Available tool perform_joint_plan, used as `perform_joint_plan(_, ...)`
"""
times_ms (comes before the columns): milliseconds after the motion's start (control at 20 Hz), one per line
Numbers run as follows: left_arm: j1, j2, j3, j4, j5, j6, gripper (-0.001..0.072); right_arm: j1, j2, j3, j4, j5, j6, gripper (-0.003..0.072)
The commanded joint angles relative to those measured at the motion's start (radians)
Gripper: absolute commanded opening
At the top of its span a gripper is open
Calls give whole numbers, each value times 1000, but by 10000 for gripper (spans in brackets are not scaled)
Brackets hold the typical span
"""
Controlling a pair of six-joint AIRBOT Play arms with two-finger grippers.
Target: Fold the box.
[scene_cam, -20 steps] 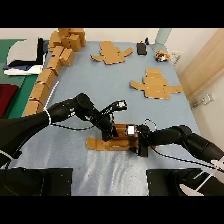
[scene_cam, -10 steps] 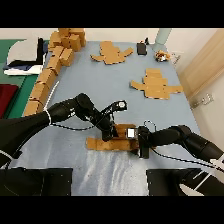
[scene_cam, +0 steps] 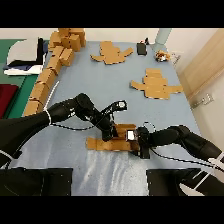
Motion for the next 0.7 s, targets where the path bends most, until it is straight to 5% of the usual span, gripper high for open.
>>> perform_joint_plan(0,0,0,1,0,0,0,15,3,-18,0,9,11,-6,713)
perform_joint_plan(300,0,0,1,0,0,0,15,3,-18,0,5,20,13,694)
perform_joint_plan(400,0,0,1,0,0,0,15,3,-18,0,1,17,29,422)
perform_joint_plan(650,0,0,1,0,0,0,16,3,-18,0,-28,18,29,416)
